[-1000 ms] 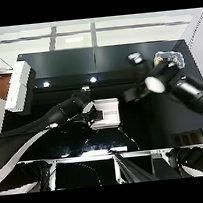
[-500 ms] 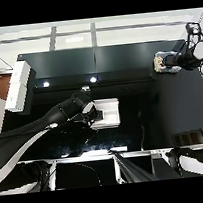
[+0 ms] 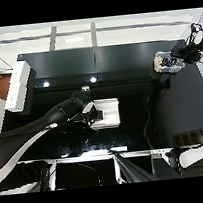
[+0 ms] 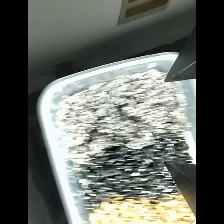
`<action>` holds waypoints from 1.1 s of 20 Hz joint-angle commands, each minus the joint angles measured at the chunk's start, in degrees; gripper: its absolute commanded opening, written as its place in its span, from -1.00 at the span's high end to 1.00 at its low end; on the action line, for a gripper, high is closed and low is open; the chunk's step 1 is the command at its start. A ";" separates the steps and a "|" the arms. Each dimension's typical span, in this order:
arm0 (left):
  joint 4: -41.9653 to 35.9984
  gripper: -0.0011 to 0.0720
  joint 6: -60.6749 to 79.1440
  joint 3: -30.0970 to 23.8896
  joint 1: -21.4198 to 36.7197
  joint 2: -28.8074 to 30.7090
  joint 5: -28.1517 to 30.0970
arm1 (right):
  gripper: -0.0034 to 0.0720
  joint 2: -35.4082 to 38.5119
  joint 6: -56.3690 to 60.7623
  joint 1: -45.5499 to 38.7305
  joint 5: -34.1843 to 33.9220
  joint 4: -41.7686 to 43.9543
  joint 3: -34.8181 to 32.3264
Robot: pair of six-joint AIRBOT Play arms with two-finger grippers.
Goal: Fold the box and place the chain.
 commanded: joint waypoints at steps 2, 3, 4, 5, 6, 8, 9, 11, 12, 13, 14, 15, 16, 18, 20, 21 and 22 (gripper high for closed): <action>0.15 0.88 0.02 0.02 0.13 0.00 -0.13 | -0.56 -6.36 2.38 -0.46 0.68 -0.92 5.57; 0.15 0.88 0.02 0.02 0.17 0.00 -0.13 | -0.56 -6.95 2.38 -0.44 0.74 -1.16 5.62; 0.13 0.88 0.02 0.02 0.17 0.00 -0.11 | -0.56 -7.43 2.36 -0.46 0.74 -2.05 5.62; 0.13 0.88 0.02 0.02 0.15 0.00 -0.13 | -0.56 -7.85 2.36 -0.46 0.79 -3.02 5.62; 0.13 0.88 0.02 0.02 0.15 0.00 -0.13 | -0.56 -8.22 2.36 -0.46 0.74 -4.07 5.62; 0.13 0.88 0.02 0.02 0.15 0.00 -0.13 | -0.50 -8.87 2.34 -0.46 0.48 -4.39 5.62; 0.15 0.88 0.02 0.02 0.15 0.00 -0.11 | -0.23 -9.18 2.34 -0.42 0.52 -4.37 5.62; 0.13 0.88 0.02 0.02 0.15 0.00 -0.13 | -0.22 -9.73 2.34 -0.33 0.50 -4.22 5.62; 0.13 0.88 0.02 0.02 0.11 0.00 -0.09 | -0.03 -9.88 2.34 -0.35 0.50 -3.82 5.62; 0.13 0.88 0.02 0.02 0.11 0.00 -0.09 | 0.34 -9.88 2.34 -0.35 0.50 -3.72 5.62; 0.13 0.88 0.02 0.02 0.11 0.00 -0.11 | 0.67 -9.81 2.29 -0.35 0.76 -3.34 5.75; 0.13 0.88 0.02 0.02 0.11 0.00 -0.11 | 0.83 -9.81 2.21 -0.35 1.73 -2.82 6.64; 0.13 0.88 0.02 0.02 0.11 0.00 -0.09 | 0.83 -9.77 1.75 -0.37 2.75 -2.58 7.87; 0.13 0.88 0.02 0.02 0.11 0.00 -0.09 | 0.83 -9.07 -0.17 -0.39 5.22 -2.58 10.60; 0.11 0.88 0.02 0.02 0.11 0.00 -0.15 | 0.83 -7.54 -2.25 -0.39 7.23 -2.08 12.74; 0.09 0.88 0.02 0.02 0.11 0.00 -0.17 | 0.83 -6.71 -3.56 -0.37 8.74 -1.81 13.79; 0.09 0.88 0.02 0.02 0.11 0.00 -0.13 | 0.83 -5.55 -4.09 -0.37 9.84 -1.79 14.53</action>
